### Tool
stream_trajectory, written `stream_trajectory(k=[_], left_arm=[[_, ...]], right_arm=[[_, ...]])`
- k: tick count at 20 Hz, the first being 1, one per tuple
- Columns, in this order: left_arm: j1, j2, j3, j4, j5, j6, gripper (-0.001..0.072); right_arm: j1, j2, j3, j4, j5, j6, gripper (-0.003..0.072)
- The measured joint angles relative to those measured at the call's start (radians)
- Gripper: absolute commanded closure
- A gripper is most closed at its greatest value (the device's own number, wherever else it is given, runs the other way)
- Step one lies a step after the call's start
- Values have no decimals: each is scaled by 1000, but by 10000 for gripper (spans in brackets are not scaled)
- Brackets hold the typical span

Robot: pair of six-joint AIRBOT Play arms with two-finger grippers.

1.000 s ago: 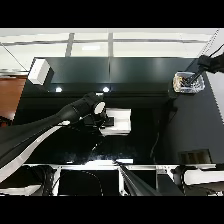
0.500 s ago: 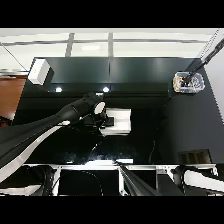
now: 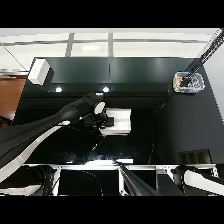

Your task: Fold the box and place the chain.

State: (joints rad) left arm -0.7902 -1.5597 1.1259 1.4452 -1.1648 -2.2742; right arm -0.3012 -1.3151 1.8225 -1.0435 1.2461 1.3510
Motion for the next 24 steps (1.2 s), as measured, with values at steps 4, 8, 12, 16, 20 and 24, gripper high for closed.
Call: stream_trajectory(k=[4,8,12,16,20,24], left_arm=[[0,0,0,0,0,0,680],[0,0,0,0,0,0,680],[0,0,0,0,0,0,680],[0,0,0,0,0,0,680],[0,0,0,0,0,0,680],[0,0,0,0,0,0,680]], right_arm=[[27,88,-58,76,75,-43,673],[69,179,-117,166,114,-82,673],[120,240,-139,249,150,-104,673],[164,267,-146,331,185,-114,672],[220,277,-147,374,193,-117,672],[286,279,-147,393,189,-117,673]])
